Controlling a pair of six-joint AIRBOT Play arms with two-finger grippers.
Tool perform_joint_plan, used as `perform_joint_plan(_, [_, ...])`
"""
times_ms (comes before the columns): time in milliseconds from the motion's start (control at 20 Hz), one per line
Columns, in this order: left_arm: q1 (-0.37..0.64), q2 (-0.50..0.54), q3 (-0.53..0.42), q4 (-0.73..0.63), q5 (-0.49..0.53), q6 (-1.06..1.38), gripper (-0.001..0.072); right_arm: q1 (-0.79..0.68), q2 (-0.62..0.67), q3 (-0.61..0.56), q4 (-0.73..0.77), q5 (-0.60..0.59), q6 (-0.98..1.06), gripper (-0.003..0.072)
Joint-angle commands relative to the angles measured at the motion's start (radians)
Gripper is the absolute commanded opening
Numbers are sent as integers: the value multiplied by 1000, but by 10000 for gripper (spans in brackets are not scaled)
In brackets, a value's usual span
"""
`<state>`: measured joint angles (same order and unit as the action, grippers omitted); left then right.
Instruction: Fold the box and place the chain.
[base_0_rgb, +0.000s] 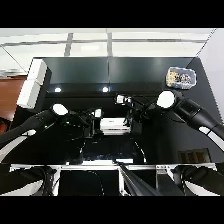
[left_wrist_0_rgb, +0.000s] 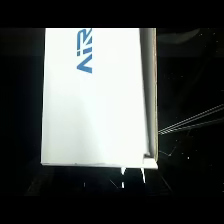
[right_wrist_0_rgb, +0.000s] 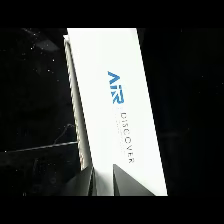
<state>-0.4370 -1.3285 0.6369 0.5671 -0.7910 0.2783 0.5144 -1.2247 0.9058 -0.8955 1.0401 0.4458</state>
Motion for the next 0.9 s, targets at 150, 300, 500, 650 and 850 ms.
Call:
perform_joint_plan(150, [0,-1,0,-1,2,-1,399,2,0,-21,1,22,14,127])
perform_joint_plan(300, [0,-1,0,-1,2,-1,399,2,-2,-29,2,22,21,127])
perform_joint_plan(500, [0,-1,0,0,2,-1,399,3,-21,-31,6,20,31,127])
perform_joint_plan(650, [0,-1,0,0,2,-1,399,4,-20,-30,6,61,67,127])
perform_joint_plan(850, [0,-1,0,0,1,-1,399,-48,37,0,6,122,196,127])
